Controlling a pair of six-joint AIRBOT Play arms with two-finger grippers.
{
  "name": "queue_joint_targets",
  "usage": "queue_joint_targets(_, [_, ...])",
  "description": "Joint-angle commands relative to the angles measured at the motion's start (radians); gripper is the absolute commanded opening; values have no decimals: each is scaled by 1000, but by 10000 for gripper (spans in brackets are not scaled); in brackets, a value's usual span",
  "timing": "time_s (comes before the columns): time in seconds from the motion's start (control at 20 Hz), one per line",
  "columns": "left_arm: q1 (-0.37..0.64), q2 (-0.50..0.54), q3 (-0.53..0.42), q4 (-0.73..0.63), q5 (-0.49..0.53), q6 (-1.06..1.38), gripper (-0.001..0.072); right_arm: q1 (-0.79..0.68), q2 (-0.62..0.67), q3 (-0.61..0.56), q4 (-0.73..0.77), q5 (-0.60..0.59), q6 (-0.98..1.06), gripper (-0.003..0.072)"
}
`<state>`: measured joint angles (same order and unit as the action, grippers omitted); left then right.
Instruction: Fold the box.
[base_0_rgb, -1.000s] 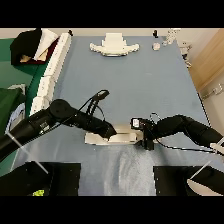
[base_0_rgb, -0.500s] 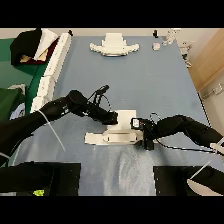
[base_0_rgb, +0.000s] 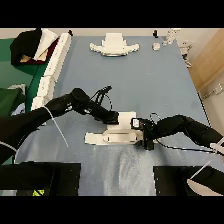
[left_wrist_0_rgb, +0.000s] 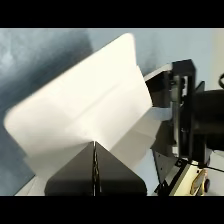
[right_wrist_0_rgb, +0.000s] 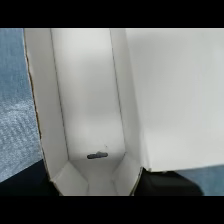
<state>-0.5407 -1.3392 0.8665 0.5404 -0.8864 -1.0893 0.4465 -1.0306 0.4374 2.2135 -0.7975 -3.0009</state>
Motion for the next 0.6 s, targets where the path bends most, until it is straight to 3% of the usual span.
queue_joint_targets(0.0, [7,60,61,16,-40,75,12,0,0,0,0,0,0,525])
queue_joint_targets(0.3, [4,330,39,185,-118,80,11,0,-1,0,0,0,0,525])
queue_joint_targets(0.55, [-84,565,-191,209,-84,187,10,0,0,0,0,0,0,525])
